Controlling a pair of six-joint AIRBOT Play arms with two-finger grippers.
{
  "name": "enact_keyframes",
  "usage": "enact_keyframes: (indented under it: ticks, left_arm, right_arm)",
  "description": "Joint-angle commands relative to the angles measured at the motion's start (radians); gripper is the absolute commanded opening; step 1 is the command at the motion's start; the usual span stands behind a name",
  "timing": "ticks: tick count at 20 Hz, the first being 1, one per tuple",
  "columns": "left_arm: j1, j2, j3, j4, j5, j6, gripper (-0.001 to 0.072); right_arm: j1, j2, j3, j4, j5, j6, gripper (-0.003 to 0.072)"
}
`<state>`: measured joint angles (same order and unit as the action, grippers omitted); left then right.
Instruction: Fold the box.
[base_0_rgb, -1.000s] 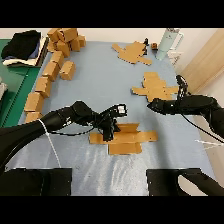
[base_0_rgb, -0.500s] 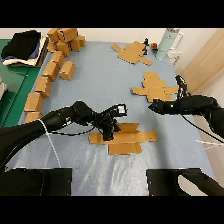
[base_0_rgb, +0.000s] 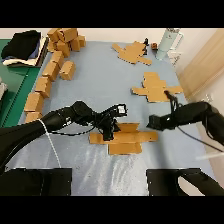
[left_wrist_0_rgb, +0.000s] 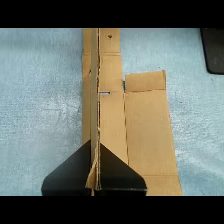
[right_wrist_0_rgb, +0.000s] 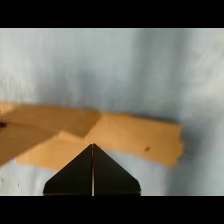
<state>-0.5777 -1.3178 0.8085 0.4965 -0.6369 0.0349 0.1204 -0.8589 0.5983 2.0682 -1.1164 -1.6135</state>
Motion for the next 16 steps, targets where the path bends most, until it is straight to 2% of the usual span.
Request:
enact_keyframes:
  ticks: [1,4,7,9,10,12,13,16]
  left_arm:
    - [0.000,-0.001,0.001,0.000,0.000,0.000,0.0015]
    - [0.000,-0.001,0.001,0.000,0.000,0.000,0.0015]
    - [0.000,-0.001,0.001,0.000,0.000,0.000,0.0015]
    - [0.000,-0.001,0.001,0.000,0.000,0.000,0.0015]
    - [0.000,-0.001,0.001,0.000,0.000,0.000,0.0015]
    - [0.000,-0.001,0.001,0.000,0.001,0.000,0.0015]
    - [0.000,-0.001,0.001,0.000,0.000,0.000,0.0015]
    - [-0.001,-0.001,0.001,-0.001,0.000,0.000,0.0015]
  right_arm:
    - [0.191,0.115,-0.109,-0.026,-0.060,0.092,0.0004]
    - [0.431,0.254,-0.154,-0.067,-0.050,0.115,0.0003]
    - [0.719,0.357,-0.157,-0.303,-0.013,0.154,0.0003]
    - [0.885,0.374,-0.158,-0.472,0.016,0.159,0.0005]
    - [0.951,0.369,-0.160,-0.524,0.026,0.130,0.0044]
    - [1.049,0.320,-0.177,-0.614,0.082,0.077,0.0455]
    - [1.080,0.280,-0.187,-0.669,0.116,0.039,0.0527]
    - [1.099,0.138,-0.193,-0.774,0.212,0.015,0.0527]
